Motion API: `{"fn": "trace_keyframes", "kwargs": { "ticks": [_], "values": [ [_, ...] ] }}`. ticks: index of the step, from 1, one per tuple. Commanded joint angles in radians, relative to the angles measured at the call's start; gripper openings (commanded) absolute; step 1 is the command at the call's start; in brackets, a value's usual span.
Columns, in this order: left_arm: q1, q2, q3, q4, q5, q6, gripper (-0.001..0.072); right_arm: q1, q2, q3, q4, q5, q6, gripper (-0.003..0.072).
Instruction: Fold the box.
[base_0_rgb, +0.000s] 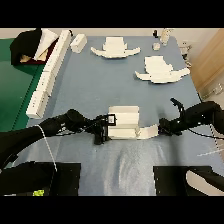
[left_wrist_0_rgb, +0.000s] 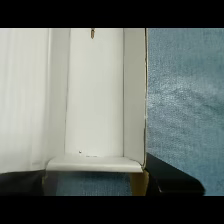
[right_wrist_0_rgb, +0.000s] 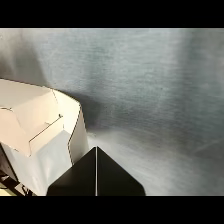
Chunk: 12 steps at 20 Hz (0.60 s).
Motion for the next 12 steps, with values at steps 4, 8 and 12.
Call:
{"fn": "trace_keyframes", "kwargs": {
  "ticks": [4,8,12],
  "values": [
    [0.0,0.0,0.0,0.0,0.0,0.0,0.0509,0.098,-0.034,-0.003,0.03,0.085,-0.01,-0.0001],
    [0.0,0.0,0.0,0.0,0.0,0.0,0.0509,0.172,-0.056,-0.002,0.041,0.093,-0.009,-0.0001],
    [0.0,0.0,0.0,0.0,0.0,0.0,0.051,0.193,-0.055,0.007,0.058,0.082,-0.005,0.0]
  ]
}}
